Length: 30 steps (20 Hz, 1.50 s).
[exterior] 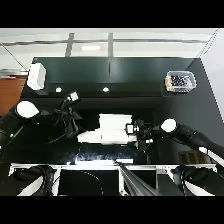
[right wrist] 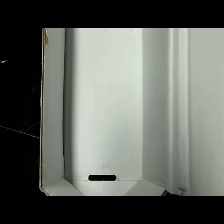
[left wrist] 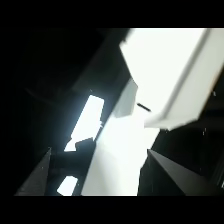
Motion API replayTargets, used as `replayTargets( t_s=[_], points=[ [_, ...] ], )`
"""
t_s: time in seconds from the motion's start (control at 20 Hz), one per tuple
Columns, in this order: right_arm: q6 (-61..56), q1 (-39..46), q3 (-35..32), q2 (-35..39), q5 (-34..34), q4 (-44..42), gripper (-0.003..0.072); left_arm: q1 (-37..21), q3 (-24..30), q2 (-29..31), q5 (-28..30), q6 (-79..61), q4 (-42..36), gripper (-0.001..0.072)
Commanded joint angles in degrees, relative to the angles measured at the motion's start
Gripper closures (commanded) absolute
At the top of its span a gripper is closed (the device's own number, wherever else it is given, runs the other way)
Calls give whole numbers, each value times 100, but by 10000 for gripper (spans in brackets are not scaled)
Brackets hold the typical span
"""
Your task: Fold the box and place the chain.
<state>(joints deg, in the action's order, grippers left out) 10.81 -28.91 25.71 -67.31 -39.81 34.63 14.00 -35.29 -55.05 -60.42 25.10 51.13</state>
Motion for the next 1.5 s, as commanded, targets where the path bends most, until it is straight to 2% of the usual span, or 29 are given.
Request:
replayTargets(
  t_s=[0.0,0.05,0.15,0.25,0.35,0.6,0.65,0.7,0.85,1.0,1.15,1.2,1.25,1.35,1.45],
  points=[
    [-2,0,-2,-4,0,-2,192,192,380,33,-328,-2149,48,-1],
    [-2,-2,-2,-4,0,-2,192,415,476,-20,-109,-2717,26,-1],
    [-2,-2,-2,-4,0,-2,192,796,566,-155,629,-2830,-22,0],
    [-2,-2,-2,-4,0,-2,192,1034,575,-343,1088,-2822,-404,2],
    [-2,0,-2,-4,2,-2,192,1130,575,-581,1150,-2789,-750,17],
    [-2,-2,-2,-4,2,-2,192,1266,575,-839,1145,-2603,-894,29],
    [-2,0,-2,-4,2,-4,192,1309,575,-863,1193,-2500,-857,100],
    [-4,-2,-2,-4,2,-2,192,1314,575,-885,1200,-2468,-863,214],
    [-2,-2,-2,-4,2,-2,192,1311,575,-944,1176,-2306,-922,444],
    [-2,-2,-2,-4,2,-2,192,1307,579,-960,1211,-2319,-1182,489],
    [-2,-2,-2,-4,2,-2,192,1320,579,-1023,1202,-2319,-1587,492],
    [-2,-2,-2,-4,2,-2,192,1355,579,-1067,1220,-2319,-1665,522],
    [-2,-2,-2,-4,2,-2,192,1399,579,-1106,1222,-2319,-1784,588],
    [-2,-2,-2,-4,2,-2,192,1530,579,-1156,1272,-2326,-1921,588],
    [-2,-2,-2,-4,2,-2,192,1659,579,-1161,1587,-2323,-1884,588]
  ],
)
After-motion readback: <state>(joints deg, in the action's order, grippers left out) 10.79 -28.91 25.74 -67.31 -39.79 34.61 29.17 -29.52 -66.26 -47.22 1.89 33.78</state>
